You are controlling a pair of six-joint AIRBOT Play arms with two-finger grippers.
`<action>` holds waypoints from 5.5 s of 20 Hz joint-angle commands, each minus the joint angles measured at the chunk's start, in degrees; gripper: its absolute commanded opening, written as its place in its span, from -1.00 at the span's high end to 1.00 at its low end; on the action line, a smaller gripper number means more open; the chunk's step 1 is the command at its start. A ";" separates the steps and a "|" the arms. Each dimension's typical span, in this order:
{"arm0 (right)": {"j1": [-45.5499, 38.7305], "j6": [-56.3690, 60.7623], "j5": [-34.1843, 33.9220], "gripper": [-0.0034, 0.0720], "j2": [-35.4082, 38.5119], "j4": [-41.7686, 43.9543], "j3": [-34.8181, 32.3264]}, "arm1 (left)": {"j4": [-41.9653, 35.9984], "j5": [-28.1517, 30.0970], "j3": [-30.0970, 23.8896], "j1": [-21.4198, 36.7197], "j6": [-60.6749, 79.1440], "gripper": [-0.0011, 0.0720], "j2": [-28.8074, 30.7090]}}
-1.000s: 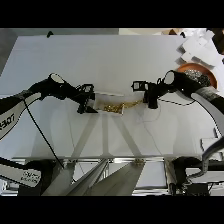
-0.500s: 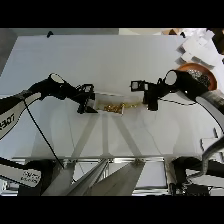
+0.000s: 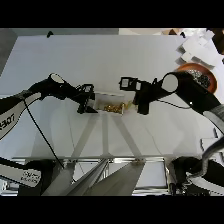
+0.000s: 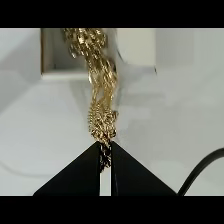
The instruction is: Fold the box and place the chain.
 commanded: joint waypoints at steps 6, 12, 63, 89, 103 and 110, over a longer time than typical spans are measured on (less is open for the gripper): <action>11.69 14.53 -14.58 0.89 0.50 0.11 0.33 | 0.00 0.02 0.00 0.00 0.02 0.40 -0.04; 17.33 16.72 -25.33 0.89 -1.62 0.92 0.46 | 0.00 0.02 0.00 0.00 0.02 0.40 -0.02; -19.23 -31.41 -5.22 0.11 -18.78 0.42 0.44 | 0.00 0.00 0.00 0.00 0.02 0.40 -0.04; 7.58 5.07 -11.23 0.89 2.08 4.66 0.57 | 0.00 0.02 0.02 0.00 0.02 0.40 -0.04; 14.51 7.04 -26.43 0.89 -2.38 16.17 0.66 | 0.00 0.02 0.00 0.00 0.02 0.40 -0.04; 14.51 17.33 -24.11 0.89 -8.55 5.79 0.63 | 0.00 0.02 0.00 0.00 0.02 0.40 -0.04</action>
